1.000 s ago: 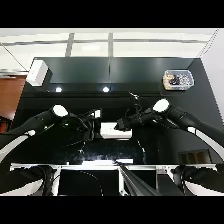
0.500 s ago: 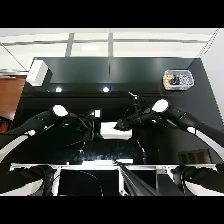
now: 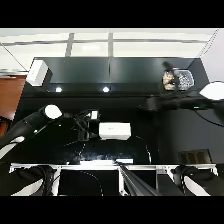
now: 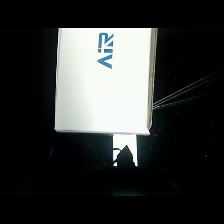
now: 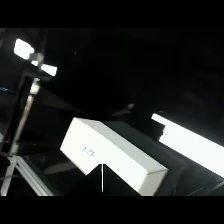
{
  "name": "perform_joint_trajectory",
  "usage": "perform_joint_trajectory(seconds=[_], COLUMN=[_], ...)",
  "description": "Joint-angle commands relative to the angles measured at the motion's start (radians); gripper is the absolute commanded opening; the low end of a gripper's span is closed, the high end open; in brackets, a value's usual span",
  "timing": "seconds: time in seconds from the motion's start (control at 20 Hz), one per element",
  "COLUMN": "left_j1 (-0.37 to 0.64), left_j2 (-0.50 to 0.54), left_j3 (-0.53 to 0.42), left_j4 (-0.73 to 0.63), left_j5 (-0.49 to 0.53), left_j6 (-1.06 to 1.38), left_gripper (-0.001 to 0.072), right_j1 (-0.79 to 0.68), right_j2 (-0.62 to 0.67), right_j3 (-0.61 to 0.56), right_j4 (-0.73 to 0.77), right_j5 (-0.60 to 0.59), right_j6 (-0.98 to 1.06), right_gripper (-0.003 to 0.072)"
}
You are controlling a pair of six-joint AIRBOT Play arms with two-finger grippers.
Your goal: Fold the box and place the chain.
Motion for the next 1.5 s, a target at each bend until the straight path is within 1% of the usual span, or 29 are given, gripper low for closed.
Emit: perform_joint_trajectory(seconds=[0.0,0.1,0.15,0.2,0.3,0.35,0.5,0.55,0.65,0.8,1.2,1.45], left_j1=[-0.005,-0.042,-0.079,-0.122,-0.199,-0.227,-0.278,-0.283,-0.283,-0.283,-0.283,-0.29], left_j2=[0.128,0.155,0.148,0.129,0.056,0.008,-0.137,-0.171,-0.204,-0.207,-0.211,-0.242], left_j3=[0.005,0.033,0.058,0.082,0.129,0.155,0.242,0.259,0.267,0.267,0.266,0.265], left_j4=[0.102,0.067,0.063,0.063,0.062,0.061,-0.002,-0.001,-0.001,0.0,0.0,0.003], left_j5=[-0.074,-0.076,-0.067,-0.031,0.081,0.113,0.13,0.128,0.124,0.091,0.049,0.052], left_j6=[-0.131,-0.195,-0.198,-0.216,-0.281,-0.291,-0.313,-0.318,-0.32,-0.32,-0.32,-0.32], left_gripper=[0.072,0.072,0.072,0.0714,0.0714,0.0714,0.0712,0.0712,0.0712,0.0713,0.0713,0.0713], right_j1=[-0.208,-0.254,-0.257,-0.256,-0.256,-0.256,-0.255,-0.255,-0.255,-0.255,-0.255,-0.255], right_j2=[0.118,0.12,0.12,0.12,0.12,0.12,0.12,0.12,0.12,0.12,0.12,0.12], right_j3=[0.009,0.009,0.009,0.009,0.009,0.009,0.009,0.009,0.009,0.009,0.009,0.009], right_j4=[-0.049,-0.058,-0.073,-0.086,-0.093,-0.093,-0.094,-0.096,-0.099,-0.109,-0.128,-0.128], right_j5=[0.08,0.093,0.081,0.066,0.046,0.043,0.053,0.059,0.065,0.062,0.058,0.05], right_j6=[0.021,0.021,0.021,0.021,0.021,0.021,0.021,0.021,0.021,0.021,0.021,0.021], right_gripper=[0.0014,0.0014,0.0014,0.0014,0.0014,0.0014,0.0014,0.0014,0.0014,0.0014,0.0014,0.0014])
